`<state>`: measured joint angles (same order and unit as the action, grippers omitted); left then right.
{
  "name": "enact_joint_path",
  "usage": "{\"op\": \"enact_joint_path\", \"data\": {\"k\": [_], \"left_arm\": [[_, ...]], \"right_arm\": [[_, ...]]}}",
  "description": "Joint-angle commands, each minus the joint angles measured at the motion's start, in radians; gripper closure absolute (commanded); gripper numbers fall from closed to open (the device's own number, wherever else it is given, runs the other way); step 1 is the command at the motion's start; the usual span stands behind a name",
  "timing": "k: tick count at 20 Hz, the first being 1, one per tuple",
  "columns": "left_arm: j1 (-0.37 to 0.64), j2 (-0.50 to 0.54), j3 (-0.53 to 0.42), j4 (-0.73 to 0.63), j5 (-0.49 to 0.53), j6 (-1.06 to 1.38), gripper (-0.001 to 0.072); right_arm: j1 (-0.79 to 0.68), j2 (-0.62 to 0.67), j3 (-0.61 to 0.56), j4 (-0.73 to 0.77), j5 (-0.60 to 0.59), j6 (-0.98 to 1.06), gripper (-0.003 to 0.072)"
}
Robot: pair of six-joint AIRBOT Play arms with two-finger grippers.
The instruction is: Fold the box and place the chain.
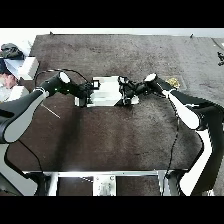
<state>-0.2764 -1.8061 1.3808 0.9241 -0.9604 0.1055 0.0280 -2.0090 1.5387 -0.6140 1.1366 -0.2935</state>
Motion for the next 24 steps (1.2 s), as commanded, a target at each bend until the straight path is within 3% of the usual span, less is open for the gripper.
{"op": "enact_joint_path", "data": {"k": [1,4,5,6,12,19,20,21,22,24], "left_arm": [[0.0,-0.001,0.001,-0.031,-0.007,0.001,0.0364],[0.0,-0.001,0.001,-0.069,-0.007,0.0,0.0367],[0.0,-0.001,0.001,-0.078,-0.008,0.0,0.0508],[0.0,-0.001,0.001,-0.089,-0.007,0.0,0.0545],[0.0,-0.019,0.001,-0.221,-0.051,0.09,0.0545],[0.0,-0.022,0.001,-0.258,-0.047,0.087,0.0514],[0.0,-0.022,0.001,-0.254,-0.047,0.087,0.0425],[0.0,-0.022,0.001,-0.251,-0.046,0.086,0.0253],[0.0,-0.022,0.001,-0.251,-0.045,0.086,0.0249],[0.0,-0.022,0.001,-0.251,-0.045,0.086,0.0113]], "right_arm": [[0.0,0.0,0.001,0.0,0.0,-0.001,0.0368],[0.0,0.0,0.001,0.0,0.0,-0.001,0.0367],[0.0,0.0,0.001,0.0,0.0,-0.001,0.0368],[0.0,0.0,0.001,0.0,0.0,-0.001,0.0368],[0.0,0.0,0.001,0.0,0.0,-0.001,0.0368],[0.0,0.0,0.001,0.0,0.0,-0.001,0.0368],[0.0,0.0,0.001,0.0,0.0,-0.001,0.0368],[0.0,0.0,0.001,0.0,0.0,-0.001,0.0368],[0.0,0.0,0.001,0.0,0.0,-0.001,0.0368],[0.0,0.0,0.001,0.0,0.0,-0.001,0.0368]]}}
